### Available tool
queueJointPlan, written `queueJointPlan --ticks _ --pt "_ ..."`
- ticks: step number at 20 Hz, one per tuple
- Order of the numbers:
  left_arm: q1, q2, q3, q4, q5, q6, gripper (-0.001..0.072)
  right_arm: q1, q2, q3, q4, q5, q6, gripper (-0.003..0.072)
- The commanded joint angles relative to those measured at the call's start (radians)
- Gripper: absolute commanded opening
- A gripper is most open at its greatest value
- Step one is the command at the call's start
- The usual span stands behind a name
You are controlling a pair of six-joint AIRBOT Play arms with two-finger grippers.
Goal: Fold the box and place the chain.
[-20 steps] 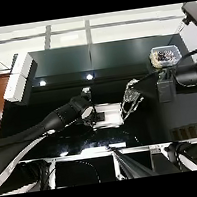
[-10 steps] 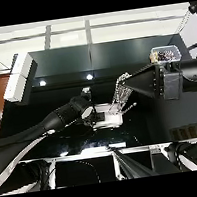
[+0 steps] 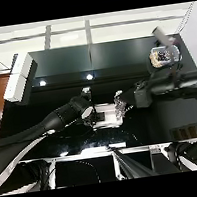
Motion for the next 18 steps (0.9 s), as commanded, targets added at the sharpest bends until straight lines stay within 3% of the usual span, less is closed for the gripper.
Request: queueJointPlan --ticks 1,3,7,11,15,16,17,18 --pt "0.000 -0.001 0.000 0.000 0.000 0.000 0.0030 0.058 -0.031 -0.098 -0.005 -0.085 0.003 0.0007" --pt "0.000 -0.001 0.000 0.000 0.000 0.000 0.0030 0.100 -0.056 -0.129 -0.061 -0.150 0.005 0.0007" --pt "0.000 -0.001 0.000 0.000 0.000 0.000 0.0030 0.103 -0.100 -0.149 -0.251 -0.139 0.100 0.0007" --pt "0.000 -0.001 0.000 0.000 0.000 0.000 0.0030 0.150 -0.158 -0.192 -0.211 -0.233 0.100 0.0010" --pt "0.000 -0.001 0.000 0.000 0.000 0.000 0.0030 0.172 -0.204 -0.192 -0.218 -0.250 0.095 0.0026" --pt "0.000 -0.001 0.000 0.000 0.000 0.000 0.0030 0.162 -0.204 -0.192 -0.213 -0.248 0.093 0.0124" --pt "0.000 -0.001 0.000 0.000 0.000 0.000 0.0030 0.149 -0.204 -0.190 -0.208 -0.229 0.093 0.0322" --pt "0.000 -0.001 0.000 0.000 0.000 0.000 0.0030 0.130 -0.203 -0.185 -0.211 -0.185 0.088 0.0390"
